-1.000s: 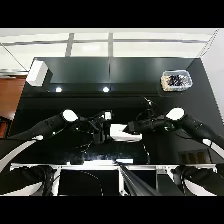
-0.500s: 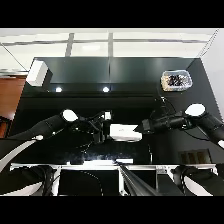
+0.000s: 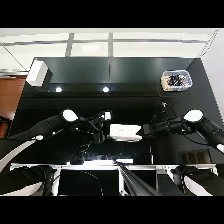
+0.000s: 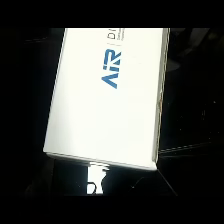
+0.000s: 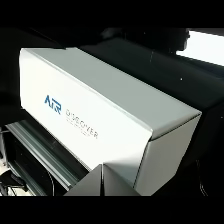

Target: Fold the box and place the chain.

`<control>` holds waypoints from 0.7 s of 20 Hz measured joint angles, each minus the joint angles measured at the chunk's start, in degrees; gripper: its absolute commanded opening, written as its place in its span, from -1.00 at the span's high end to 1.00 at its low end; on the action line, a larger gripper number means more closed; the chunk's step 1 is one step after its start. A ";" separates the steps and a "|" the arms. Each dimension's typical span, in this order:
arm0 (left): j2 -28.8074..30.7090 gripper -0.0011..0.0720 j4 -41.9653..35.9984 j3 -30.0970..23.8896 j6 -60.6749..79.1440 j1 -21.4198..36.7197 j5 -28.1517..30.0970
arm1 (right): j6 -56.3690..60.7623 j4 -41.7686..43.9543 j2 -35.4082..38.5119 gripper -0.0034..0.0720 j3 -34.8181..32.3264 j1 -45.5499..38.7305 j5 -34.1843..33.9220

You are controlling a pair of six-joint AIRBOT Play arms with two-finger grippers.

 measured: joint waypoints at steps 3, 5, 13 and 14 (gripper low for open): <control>0.00 0.01 0.00 0.00 -0.02 0.00 0.00 | 0.24 -0.44 0.02 0.89 -0.15 0.00 -0.48; 0.00 0.01 0.00 0.00 -0.04 0.00 0.00 | 0.70 -0.79 0.04 0.89 -0.15 0.00 -0.55; 2.71 -0.97 0.31 0.00 -1.18 0.76 -0.57 | -0.04 0.04 2.97 0.88 9.31 -1.86 11.28; 3.50 -0.97 1.01 0.00 -1.95 0.96 -0.61 | -0.17 -0.07 4.11 0.89 11.04 -3.08 12.87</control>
